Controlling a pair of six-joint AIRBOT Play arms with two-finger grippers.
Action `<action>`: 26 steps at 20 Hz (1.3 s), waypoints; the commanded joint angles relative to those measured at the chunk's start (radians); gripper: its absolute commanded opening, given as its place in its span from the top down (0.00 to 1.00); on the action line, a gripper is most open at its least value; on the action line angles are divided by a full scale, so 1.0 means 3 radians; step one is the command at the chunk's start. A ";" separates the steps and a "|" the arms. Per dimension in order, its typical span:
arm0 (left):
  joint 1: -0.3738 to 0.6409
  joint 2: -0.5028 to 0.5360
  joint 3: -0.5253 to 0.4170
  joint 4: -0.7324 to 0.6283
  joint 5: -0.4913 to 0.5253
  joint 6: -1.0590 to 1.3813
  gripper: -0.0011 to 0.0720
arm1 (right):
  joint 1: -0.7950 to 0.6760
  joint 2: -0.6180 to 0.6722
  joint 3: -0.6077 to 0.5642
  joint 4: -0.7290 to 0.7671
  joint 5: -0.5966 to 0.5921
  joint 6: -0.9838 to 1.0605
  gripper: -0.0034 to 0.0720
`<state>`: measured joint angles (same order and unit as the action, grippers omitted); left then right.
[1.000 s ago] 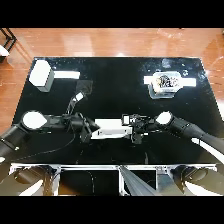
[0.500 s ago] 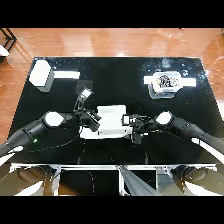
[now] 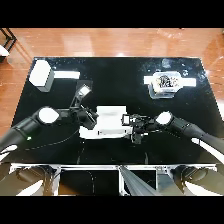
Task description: Fold the box and place the chain.
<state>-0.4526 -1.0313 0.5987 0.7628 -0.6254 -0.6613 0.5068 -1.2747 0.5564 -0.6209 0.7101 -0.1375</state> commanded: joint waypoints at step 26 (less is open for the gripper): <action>-0.0257 -0.0182 -0.0242 0.0830 -0.0281 0.1517 0.14 | 0.0000 -0.0003 -0.0003 0.0000 -0.0001 -0.0001 0.42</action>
<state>-0.5140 -1.0733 0.5255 1.0103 -0.7395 -0.2123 0.5068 -1.2747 0.5560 -0.6212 0.7094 -0.1383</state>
